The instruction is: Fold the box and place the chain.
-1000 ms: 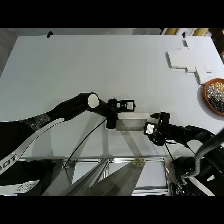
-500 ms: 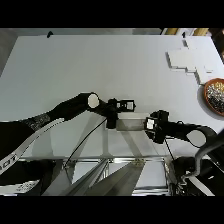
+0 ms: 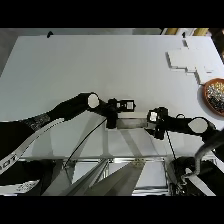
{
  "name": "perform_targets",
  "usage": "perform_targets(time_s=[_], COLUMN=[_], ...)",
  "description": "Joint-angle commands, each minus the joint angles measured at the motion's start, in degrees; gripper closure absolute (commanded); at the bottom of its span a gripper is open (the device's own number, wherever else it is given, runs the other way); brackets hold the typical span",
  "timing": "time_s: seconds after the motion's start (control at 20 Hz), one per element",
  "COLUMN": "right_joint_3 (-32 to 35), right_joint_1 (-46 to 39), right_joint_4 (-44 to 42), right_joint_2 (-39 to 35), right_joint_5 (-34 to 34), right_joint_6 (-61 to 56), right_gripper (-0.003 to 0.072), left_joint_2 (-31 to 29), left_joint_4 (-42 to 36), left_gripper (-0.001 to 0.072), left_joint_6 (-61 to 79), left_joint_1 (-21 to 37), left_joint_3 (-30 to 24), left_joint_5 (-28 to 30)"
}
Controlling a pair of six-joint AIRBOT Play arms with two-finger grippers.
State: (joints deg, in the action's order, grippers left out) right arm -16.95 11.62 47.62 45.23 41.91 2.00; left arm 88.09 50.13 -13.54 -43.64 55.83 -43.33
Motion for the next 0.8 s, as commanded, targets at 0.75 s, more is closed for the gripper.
perform_targets(time_s=[0.75], right_joint_3=[-0.1], right_joint_1=[-5.3], right_joint_4=[-15.5], right_joint_2=[15.5], right_joint_5=[5.9], right_joint_6=[23.6], right_gripper=[0.0006], left_joint_2=[0.0], left_joint_4=[0.0], left_gripper=[0.0697], left_joint_6=[0.0], left_joint_1=[0.0], left_joint_3=[0.0], left_joint_5=[0.0])
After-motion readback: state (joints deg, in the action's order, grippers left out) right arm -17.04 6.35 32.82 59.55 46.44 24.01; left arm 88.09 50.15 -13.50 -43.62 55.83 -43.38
